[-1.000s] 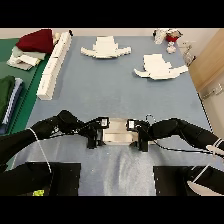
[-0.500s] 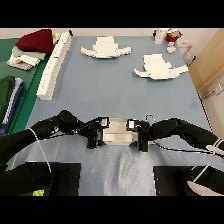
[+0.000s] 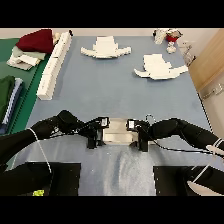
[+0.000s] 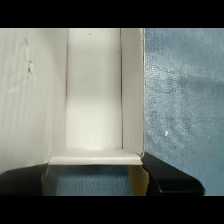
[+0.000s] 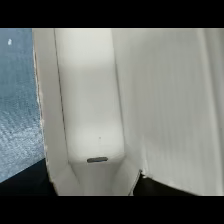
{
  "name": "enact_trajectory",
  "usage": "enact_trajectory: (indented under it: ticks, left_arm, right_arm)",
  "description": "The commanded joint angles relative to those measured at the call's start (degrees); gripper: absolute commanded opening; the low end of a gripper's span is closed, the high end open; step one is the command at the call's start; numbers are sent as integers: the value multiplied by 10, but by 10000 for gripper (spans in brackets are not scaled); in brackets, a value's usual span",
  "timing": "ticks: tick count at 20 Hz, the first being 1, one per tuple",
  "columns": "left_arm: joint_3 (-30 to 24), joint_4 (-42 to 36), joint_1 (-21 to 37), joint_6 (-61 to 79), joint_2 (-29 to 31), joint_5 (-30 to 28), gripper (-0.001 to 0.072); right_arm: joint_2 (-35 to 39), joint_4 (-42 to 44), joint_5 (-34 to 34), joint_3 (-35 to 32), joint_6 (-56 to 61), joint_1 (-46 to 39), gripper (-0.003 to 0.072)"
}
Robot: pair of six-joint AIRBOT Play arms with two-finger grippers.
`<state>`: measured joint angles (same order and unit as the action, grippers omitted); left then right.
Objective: Fold the box.
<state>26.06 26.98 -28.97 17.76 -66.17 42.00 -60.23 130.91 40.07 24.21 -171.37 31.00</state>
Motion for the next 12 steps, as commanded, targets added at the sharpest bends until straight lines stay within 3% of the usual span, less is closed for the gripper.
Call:
enact_trajectory:
  ticks: [1, 6, 12]
  left_arm:
    - [0, 0, 0, 0, 0, 0, 513]
    - [0, 0, 0, 0, 0, 0, 513]
    - [0, 0, 0, 0, 0, 0, 513]
  right_arm:
    - [0, 0, 0, 1, 2, 0, 710]
    - [41, -18, 17, 1, 22, 0, 720]
    - [141, -191, 109, 3, 248, 0, 720]
